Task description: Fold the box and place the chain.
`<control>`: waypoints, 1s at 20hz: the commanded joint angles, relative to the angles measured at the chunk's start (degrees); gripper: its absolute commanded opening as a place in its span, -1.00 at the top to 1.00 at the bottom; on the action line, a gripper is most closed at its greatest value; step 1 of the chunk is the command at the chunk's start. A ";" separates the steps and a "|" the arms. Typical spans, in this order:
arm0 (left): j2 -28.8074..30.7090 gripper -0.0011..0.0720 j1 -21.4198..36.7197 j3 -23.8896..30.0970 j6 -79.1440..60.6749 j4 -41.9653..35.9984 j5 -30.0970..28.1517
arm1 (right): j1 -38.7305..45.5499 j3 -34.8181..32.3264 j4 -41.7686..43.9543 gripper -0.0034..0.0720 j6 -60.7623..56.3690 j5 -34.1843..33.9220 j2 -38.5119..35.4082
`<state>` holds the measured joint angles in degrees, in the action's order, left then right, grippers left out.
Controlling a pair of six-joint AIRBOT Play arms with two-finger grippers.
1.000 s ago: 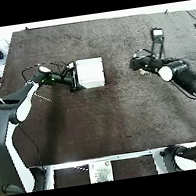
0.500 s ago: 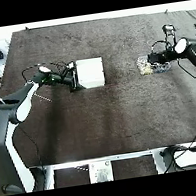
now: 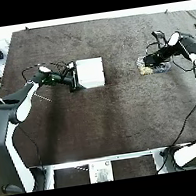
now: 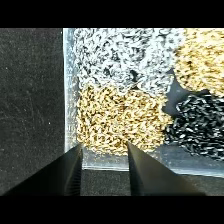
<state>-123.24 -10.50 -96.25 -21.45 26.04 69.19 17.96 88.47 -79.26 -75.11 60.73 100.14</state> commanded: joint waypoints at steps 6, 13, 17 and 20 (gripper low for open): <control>-0.02 0.13 0.02 0.00 -0.02 0.02 0.00 | -0.22 0.72 1.14 0.19 0.61 1.22 3.34; -0.02 0.13 0.02 0.00 -0.02 0.02 0.00 | -0.26 0.72 0.87 0.46 1.27 1.29 3.45; -0.02 0.13 0.02 0.00 -0.02 0.02 0.00 | -0.28 0.74 0.92 0.93 2.34 0.57 3.41; -0.02 0.13 0.02 0.00 0.00 0.02 0.00 | -0.26 0.74 0.87 0.89 2.32 2.36 2.78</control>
